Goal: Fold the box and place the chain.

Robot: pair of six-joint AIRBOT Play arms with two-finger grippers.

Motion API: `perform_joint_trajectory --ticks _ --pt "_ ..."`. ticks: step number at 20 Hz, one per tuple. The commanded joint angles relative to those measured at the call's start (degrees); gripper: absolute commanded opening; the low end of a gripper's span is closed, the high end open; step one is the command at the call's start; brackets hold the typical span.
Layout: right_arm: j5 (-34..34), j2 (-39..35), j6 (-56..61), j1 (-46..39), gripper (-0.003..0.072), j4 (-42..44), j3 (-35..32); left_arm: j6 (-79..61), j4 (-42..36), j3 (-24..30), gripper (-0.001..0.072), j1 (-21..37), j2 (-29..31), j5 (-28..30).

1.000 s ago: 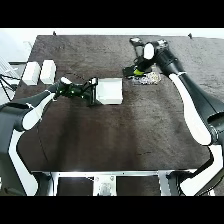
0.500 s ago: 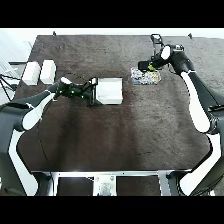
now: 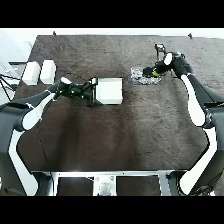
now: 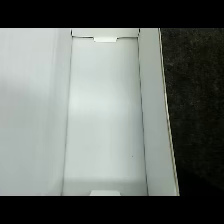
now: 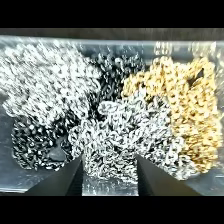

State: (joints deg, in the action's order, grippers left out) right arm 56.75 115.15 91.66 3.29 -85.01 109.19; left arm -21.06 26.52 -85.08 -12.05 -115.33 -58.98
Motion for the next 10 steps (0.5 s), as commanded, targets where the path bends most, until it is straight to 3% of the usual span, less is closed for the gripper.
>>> perform_joint_trajectory --ticks 1,8,10 --pt "1.29 2.27 -1.49 -0.26 0.0353 -0.63 0.55 0.0 0.02 -0.02 0.0531 0.02 0.04 -0.02" --pt "6.43 4.09 -4.11 -0.26 0.0311 -0.81 4.07 0.0 0.02 -0.02 0.0531 0.02 0.04 -0.07" --pt "6.88 4.09 -5.09 -0.26 0.0226 -1.16 4.09 0.02 0.02 -0.02 0.0531 0.02 0.04 -0.07"
